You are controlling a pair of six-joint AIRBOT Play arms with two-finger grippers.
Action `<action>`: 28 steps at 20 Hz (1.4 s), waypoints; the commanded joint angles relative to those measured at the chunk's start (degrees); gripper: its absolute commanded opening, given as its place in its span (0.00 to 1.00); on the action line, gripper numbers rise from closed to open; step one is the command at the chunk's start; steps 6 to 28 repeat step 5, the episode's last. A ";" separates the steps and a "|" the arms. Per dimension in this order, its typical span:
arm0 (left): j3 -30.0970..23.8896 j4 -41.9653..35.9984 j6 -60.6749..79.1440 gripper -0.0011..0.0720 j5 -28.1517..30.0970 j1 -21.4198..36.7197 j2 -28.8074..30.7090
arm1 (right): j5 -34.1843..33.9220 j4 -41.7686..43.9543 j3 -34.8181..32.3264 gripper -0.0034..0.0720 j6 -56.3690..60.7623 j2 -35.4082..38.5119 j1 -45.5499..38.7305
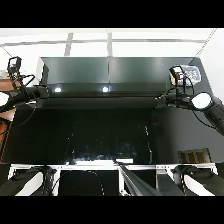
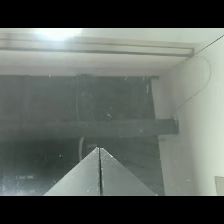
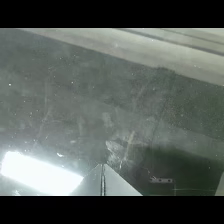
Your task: Fold the box and place the chain.
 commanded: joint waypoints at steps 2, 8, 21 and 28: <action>-0.55 -0.07 0.09 0.05 0.61 -0.07 -1.16 | 0.11 -0.07 -0.02 0.06 0.00 -0.02 0.07; -0.55 -0.07 0.09 0.05 0.61 -0.07 -2.80 | 0.11 -0.07 -0.02 0.06 0.02 -0.02 0.04; -0.55 -0.07 0.09 0.05 0.61 -0.07 -2.80 | 0.11 -0.07 -0.02 0.06 0.02 -0.02 0.04; -0.55 -0.07 0.09 0.05 0.61 -0.07 -2.80 | 0.11 -0.07 -0.02 0.06 0.02 -0.02 0.04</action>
